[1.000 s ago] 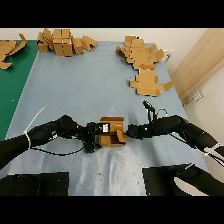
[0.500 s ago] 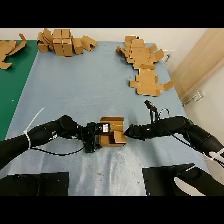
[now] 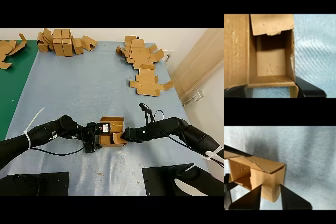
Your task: Fold the box.
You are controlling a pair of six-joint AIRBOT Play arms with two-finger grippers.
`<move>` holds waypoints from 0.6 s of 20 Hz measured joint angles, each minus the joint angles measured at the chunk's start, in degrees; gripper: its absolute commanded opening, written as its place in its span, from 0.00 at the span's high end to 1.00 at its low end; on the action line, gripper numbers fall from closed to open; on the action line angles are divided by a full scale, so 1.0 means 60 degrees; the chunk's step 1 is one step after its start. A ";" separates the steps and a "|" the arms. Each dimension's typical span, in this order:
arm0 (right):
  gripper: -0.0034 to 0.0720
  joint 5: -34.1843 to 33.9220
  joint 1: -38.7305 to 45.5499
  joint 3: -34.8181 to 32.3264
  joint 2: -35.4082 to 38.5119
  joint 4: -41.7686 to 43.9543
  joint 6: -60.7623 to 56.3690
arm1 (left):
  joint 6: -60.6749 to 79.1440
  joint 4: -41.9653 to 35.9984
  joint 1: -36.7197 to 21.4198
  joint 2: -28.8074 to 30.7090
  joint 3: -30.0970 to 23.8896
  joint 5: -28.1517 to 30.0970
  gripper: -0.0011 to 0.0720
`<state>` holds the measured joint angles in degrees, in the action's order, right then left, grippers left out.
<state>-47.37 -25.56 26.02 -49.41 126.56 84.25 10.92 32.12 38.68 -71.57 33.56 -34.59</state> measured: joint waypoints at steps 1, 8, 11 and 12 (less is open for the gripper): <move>0.51 0.0000 -0.0229 0.0098 -0.0022 -0.0390 -0.0419 | 0.0000 0.0000 0.0000 0.0000 0.0004 0.0000 0.35; 0.51 -0.0535 -0.1996 0.1275 -0.0739 -0.4033 -0.3996 | -0.0004 -0.0025 0.0000 -0.0004 0.0004 0.0004 0.35; 0.51 -0.1140 -0.2641 0.1942 -0.1308 -0.5078 -0.5198 | -0.0004 -0.0011 0.0000 -0.0004 0.0004 0.0004 0.35; 0.51 -0.1362 -0.2845 0.2171 -0.1504 -0.5351 -0.5563 | 0.0000 -0.0007 0.0000 -0.0004 0.0004 0.0007 0.35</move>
